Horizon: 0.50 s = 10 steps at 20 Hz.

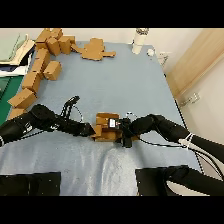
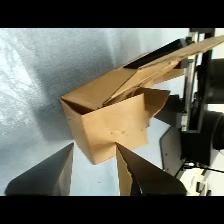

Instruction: Fold the box.

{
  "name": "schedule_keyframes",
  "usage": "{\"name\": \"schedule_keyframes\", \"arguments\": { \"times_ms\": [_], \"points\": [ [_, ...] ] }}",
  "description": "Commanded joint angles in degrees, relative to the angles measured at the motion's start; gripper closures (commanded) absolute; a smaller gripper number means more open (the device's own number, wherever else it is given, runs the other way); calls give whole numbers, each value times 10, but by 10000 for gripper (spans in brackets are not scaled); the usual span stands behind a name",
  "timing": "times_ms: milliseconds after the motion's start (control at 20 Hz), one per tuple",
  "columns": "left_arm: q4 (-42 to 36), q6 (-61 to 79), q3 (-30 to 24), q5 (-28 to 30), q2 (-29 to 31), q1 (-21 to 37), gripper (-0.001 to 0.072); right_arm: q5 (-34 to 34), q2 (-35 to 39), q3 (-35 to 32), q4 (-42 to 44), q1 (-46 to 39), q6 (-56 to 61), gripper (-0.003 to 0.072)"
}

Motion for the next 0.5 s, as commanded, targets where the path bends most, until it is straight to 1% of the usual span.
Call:
{"name": "schedule_keyframes", "arguments": {
  "times_ms": [0, 100, 250, 300, 450],
  "points": [
    [-31, 10, 1, -7, -1, 0, 283, 0, 0, 0, 0, 0, 0, 180],
    [-37, 10, 1, -4, -1, 0, 283, 0, 0, 0, 0, 0, 0, 180],
    [-26, -5, 0, 19, -1, 0, 279, 0, 0, 0, 0, 0, 0, 180],
    [-21, -21, 0, 25, -1, 0, 219, 0, 0, 0, 0, 0, 0, 180],
    [-18, -64, 1, 51, -2, -1, 214, 0, 0, 0, 0, 0, 0, 180]
  ]
}}
